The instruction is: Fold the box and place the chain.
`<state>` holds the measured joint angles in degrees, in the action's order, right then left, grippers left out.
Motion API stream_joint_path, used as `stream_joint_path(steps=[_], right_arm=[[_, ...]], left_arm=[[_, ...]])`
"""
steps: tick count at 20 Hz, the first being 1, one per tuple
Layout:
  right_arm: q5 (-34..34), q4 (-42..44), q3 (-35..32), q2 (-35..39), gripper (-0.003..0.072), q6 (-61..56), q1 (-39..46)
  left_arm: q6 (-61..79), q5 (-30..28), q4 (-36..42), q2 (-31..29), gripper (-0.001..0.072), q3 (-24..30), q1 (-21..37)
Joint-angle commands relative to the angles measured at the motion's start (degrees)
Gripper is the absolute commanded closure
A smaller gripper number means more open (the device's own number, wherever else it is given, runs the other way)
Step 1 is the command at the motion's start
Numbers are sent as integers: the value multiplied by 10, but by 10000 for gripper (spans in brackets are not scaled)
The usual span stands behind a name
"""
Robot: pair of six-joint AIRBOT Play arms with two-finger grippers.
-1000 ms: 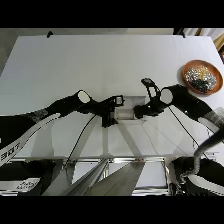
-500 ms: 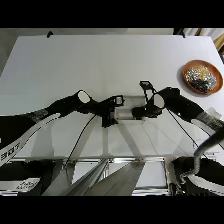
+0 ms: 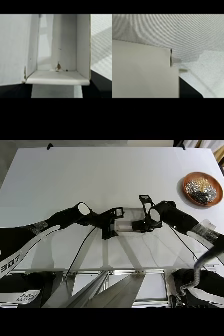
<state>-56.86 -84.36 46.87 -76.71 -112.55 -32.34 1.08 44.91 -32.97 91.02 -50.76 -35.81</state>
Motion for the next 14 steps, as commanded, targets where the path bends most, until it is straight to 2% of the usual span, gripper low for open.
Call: stream_joint_path(steps=[1, 2, 3, 4, 7, 8, 9, 12, 13, 14], right_arm=[[-6, -3, 0, -1, 675, 1, -2], [-6, -4, 0, -1, 657, 1, -2], [-4, -5, 0, -1, 534, 0, -2], [-3, -7, 0, -1, 448, 0, -2], [3, -11, 0, -1, 458, -2, -2], [5, -11, 0, -1, 546, -2, -2], [5, -11, 0, -1, 678, -2, -2], [0, -12, 0, 0, 674, -2, -2], [-5, -12, 0, 2, 604, -2, -2], [-10, -12, 0, 5, 393, -2, -2]], left_arm=[[2, -1, 0, 0, 555, 0, 0], [2, -1, 0, 0, 555, 0, 0], [2, -1, 0, 0, 555, 0, 0], [2, -1, 0, 0, 555, 0, 0], [2, -1, 0, 0, 555, 0, 0], [2, -1, 0, 0, 555, 0, 0], [2, -1, 0, 0, 555, 0, 0], [2, -1, -1, 0, 555, 0, 0], [2, -1, 0, 0, 555, 0, 0], [2, -1, 0, 0, 555, 0, 0]])
